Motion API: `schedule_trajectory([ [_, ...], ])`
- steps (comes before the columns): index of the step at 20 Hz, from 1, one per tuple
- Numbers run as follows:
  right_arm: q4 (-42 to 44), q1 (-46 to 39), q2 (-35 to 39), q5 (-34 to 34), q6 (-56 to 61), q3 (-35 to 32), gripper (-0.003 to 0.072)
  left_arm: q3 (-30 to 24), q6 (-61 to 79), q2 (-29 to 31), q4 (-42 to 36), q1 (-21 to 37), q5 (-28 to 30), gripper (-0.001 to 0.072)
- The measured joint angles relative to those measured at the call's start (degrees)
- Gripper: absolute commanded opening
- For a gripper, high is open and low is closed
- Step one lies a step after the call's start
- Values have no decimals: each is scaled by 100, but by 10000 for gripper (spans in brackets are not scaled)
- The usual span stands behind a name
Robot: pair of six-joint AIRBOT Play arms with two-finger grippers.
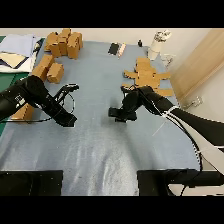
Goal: Fold the box.
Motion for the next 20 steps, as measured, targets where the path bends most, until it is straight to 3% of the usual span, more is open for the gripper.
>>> schedule_trajectory([
  [7, 66, -63, -4, -63, -96, 81, 3, 0, 2, 0, 4, 0, 4, 12],
  [11, -44, -756, -2, -535, -568, 577, 5, 0, 144, 0, 2, 0, 20, 12],
  [12, -146, -1093, -4, -638, -728, 715, 114, 0, 356, 0, 11, 0, 72, 12],
  [13, -264, -1458, -7, -745, -896, 831, 305, 0, 573, 0, 15, 0, 160, 12],
  [14, -365, -1910, -17, -782, -1110, 942, 426, 0, 739, 0, 17, 0, 221, 12],
  [17, -470, -3401, -149, -603, -1928, 1189, 427, 0, 1034, 0, 20, 0, 378, 12],
  [20, 205, -4905, -575, -136, -3029, 1510, 427, 0, 1143, 0, -52, 2, 553, 12],
])
